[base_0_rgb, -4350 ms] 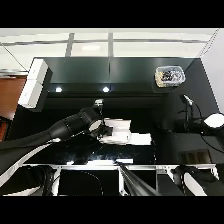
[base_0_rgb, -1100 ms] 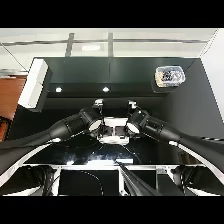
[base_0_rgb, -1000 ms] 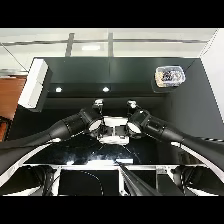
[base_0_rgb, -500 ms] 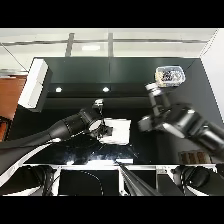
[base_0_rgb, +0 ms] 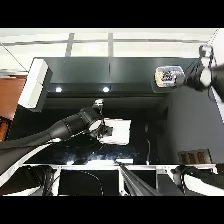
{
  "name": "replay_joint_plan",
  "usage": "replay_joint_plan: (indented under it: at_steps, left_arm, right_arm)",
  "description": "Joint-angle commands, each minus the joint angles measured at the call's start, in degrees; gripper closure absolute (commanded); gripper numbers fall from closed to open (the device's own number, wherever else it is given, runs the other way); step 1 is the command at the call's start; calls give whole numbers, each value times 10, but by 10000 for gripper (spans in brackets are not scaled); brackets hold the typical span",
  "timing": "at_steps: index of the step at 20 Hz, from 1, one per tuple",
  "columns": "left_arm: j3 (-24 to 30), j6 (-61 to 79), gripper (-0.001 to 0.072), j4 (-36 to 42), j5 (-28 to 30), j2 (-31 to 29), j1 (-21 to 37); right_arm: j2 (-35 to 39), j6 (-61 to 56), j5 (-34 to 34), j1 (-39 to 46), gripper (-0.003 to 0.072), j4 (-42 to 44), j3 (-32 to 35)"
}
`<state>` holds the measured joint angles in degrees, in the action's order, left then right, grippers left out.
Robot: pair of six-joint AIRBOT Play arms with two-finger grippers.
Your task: Fold the box and place the chain.
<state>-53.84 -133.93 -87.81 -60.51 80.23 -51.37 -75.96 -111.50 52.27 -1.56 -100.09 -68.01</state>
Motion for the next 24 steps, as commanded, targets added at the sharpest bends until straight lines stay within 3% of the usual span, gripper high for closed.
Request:
replay_joint_plan:
  at_steps: [1, 3, 5, 17, 18, 20, 21, 22, 23, 24]
  left_arm:
    - [0, 0, 683, 0, 0, 0, 0]
    - [0, 0, 683, 0, 0, 0, 0]
    - [0, 0, 683, 0, 0, 0, 0]
    - [0, 0, 683, 0, 4, 0, 0]
    - [0, 0, 683, 0, 4, 0, 0]
    - [0, 0, 683, 0, 4, 0, 0]
    - [0, 0, 683, 0, 4, 0, 0]
    - [0, 0, 683, 0, 5, 0, 0]
    - [0, 0, 683, 0, 5, 0, 0]
    - [0, 0, 683, 0, 4, 0, 0]
  right_arm:
    - [-185, -1, 74, 48, -34, 74, -224]
    - [-275, -68, 145, 48, -34, 76, -345]
    - [-326, -121, 170, 48, -34, 75, -405]
    - [-405, -267, 101, 67, -34, 82, -420]
    - [-410, -269, 92, 67, 23, 82, -420]
    - [-417, -270, 82, 67, 44, 86, -420]
    - [-420, -270, 83, 67, 136, 87, -420]
    - [-421, -270, 85, 67, 136, 87, -420]
    - [-420, -267, 89, 68, 283, 87, -421]
    - [-416, -248, 94, 69, 547, 93, -421]
